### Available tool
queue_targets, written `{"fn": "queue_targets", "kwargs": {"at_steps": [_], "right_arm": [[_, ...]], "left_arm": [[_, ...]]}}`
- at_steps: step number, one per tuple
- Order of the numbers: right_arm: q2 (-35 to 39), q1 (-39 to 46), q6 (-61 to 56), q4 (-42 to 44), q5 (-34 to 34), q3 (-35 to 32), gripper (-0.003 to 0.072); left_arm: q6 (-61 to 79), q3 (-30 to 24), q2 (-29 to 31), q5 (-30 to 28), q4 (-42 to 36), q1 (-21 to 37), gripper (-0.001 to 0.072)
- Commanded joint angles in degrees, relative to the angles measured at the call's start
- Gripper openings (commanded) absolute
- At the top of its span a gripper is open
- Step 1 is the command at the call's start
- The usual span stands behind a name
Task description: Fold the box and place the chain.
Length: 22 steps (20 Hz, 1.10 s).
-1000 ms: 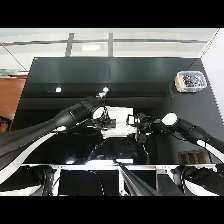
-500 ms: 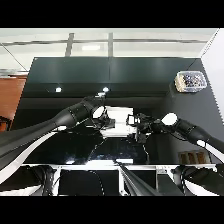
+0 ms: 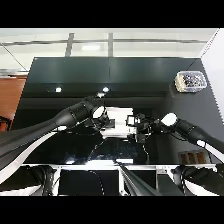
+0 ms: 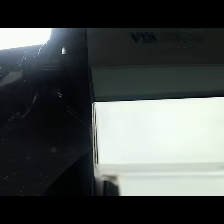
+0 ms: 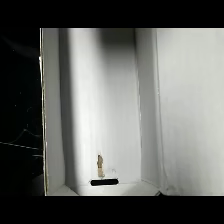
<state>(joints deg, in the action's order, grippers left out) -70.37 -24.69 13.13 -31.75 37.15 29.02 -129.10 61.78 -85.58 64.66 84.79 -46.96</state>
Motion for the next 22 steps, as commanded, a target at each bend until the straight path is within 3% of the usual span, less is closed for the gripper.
{"fn": "queue_targets", "kwargs": {"at_steps": [1, 15, 17, 20, 22], "right_arm": [[0.0, 0.0, 0.0, 0.0, -0.1, 0.0, 0.0132], [0.0, 0.0, 0.0, 0.6, 1.2, 0.0, 0.0135], [0.0, 0.0, 0.0, 0.7, 1.2, 0.0, 0.053], [0.0, 0.0, -0.1, 0.6, 1.1, 0.0, 0.0534], [0.0, 0.0, -0.1, 0.6, 1.2, 0.0, 0.0622]], "left_arm": [[0.0, 0.0, 0.0, 0.4, 0.0, 0.0, 0.0026], [0.0, 0.0, 0.0, 0.3, 0.0, 0.0, 0.0026], [0.0, 0.0, 0.0, 0.3, 0.0, 0.0, 0.0026], [0.0, 0.0, 0.0, 0.3, 0.0, 0.0, 0.0026], [0.0, 0.0, 0.0, 0.3, 0.0, 0.0, 0.0026]]}}
